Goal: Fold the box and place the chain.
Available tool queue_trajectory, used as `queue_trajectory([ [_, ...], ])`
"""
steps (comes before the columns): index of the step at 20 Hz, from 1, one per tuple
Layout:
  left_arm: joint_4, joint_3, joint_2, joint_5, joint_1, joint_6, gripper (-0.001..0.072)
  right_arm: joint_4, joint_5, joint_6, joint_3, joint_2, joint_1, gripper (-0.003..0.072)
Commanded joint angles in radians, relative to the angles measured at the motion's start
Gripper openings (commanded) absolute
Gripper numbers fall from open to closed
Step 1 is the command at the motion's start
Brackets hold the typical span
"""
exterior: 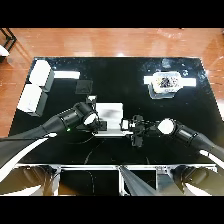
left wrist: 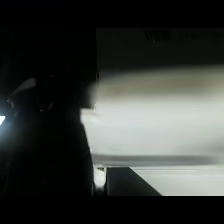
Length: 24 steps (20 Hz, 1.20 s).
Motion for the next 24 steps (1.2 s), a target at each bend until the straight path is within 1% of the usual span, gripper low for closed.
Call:
queue_trajectory([
  [1,0.003,0.0,-0.001,-0.001,0.0,-0.002,0.0021,-0.079,0.054,0.079,0.0,0.019,0.0,0.0334],
  [6,0.0,0.0,0.0,-0.001,0.0,-0.002,0.0021,-0.086,0.055,0.121,0.0,0.03,-0.016,0.0335],
  [11,0.0,0.0,0.0,0.0,0.0,-0.002,0.0021,-0.086,0.121,0.136,0.0,0.059,-0.123,0.0336],
  [12,0.0,0.0,-0.001,0.0,0.0,-0.002,0.0021,-0.085,0.117,0.134,0.0,0.059,-0.126,0.044],
  [13,0.0,0.0,-0.001,0.0,0.0,-0.002,0.0021,-0.084,0.103,0.118,0.0,0.059,-0.121,0.0564],
  [14,0.0,0.0,-0.001,0.001,0.0,-0.002,0.0021,-0.079,0.084,0.085,0.0,0.058,-0.111,0.0572],
  [16,0.001,0.0,-0.001,0.002,0.0,-0.002,0.0021,-0.034,0.053,-0.006,0.0,0.045,-0.093,0.0571],
  [20,0.0,0.0,-0.001,0.002,0.0,-0.002,0.0021,0.127,0.017,-0.262,0.0,-0.009,-0.079,0.0571],
  [22,0.0,0.0,-0.001,0.002,0.0,-0.002,0.0021,0.158,0.016,-0.288,0.001,-0.037,-0.078,0.057],
  [23,0.0,0.0,-0.001,0.002,0.0,-0.002,0.0021,0.159,0.016,-0.289,0.001,-0.045,-0.078,0.0545],
  [24,0.0,0.0,-0.001,0.002,0.0,-0.002,0.0021,0.16,0.016,-0.291,0.001,-0.047,-0.075,0.042],
])
